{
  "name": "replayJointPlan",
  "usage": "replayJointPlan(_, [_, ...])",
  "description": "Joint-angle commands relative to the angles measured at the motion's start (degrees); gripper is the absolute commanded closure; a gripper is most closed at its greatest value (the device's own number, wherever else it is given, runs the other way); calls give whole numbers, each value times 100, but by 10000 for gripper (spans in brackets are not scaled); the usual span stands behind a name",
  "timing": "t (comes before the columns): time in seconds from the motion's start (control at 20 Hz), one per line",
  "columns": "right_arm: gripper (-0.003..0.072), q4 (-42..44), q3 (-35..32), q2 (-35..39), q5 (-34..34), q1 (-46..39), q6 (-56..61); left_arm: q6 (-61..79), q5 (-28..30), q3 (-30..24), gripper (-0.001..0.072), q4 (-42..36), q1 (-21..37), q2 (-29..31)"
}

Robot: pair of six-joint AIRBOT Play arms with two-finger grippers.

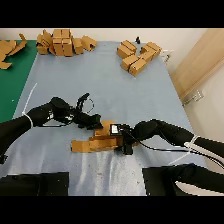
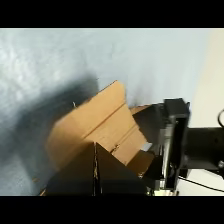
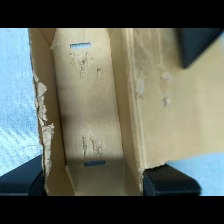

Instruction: Fold the box.

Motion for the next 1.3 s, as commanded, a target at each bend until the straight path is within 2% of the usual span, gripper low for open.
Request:
replayJointPlan(0.0, [121,2,-2,0,0,4,2,815,-17,98,699,74,273,367])
replayJointPlan(0.15, [121,2,-2,0,0,4,2,1209,-356,81,699,555,1084,994])
replayJointPlan(0.3, [121,0,-2,0,0,4,2,2020,-1086,-55,699,605,1961,1681])
replayJointPlan(0.35, [121,0,-2,0,0,4,2,2186,-1329,-96,699,841,2109,1867])
replayJointPlan(0.45, [121,2,-2,0,0,4,2,2085,-1528,-219,700,1797,2037,2245])
replayJointPlan(0.5, [121,2,-2,0,0,4,2,2017,-1499,-328,701,2194,1847,2437])
replayJointPlan(0.6, [121,2,-2,0,0,4,2,1858,-1128,-667,702,2914,1115,2865])
replayJointPlan(0.75, [121,2,-2,0,0,4,2,1928,-74,-1257,698,3611,-404,3410])
replayJointPlan(0.85, [121,2,-2,0,0,4,2,2057,295,-1475,696,3923,-1305,3460])
replayJointPlan(0.9, [121,2,-2,0,0,4,2,2090,341,-1528,630,4133,-1639,3410])
replayJointPlan(0.95, [121,2,-2,0,0,4,2,2092,352,-1561,294,4358,-1871,3348])
replayJointPlan(1.0, [121,2,-2,0,0,4,2,2087,343,-1578,52,4540,-2017,3270])
replayJointPlan(1.25, [121,4,-2,0,0,4,2,2103,625,-1580,44,4457,-2085,2918])
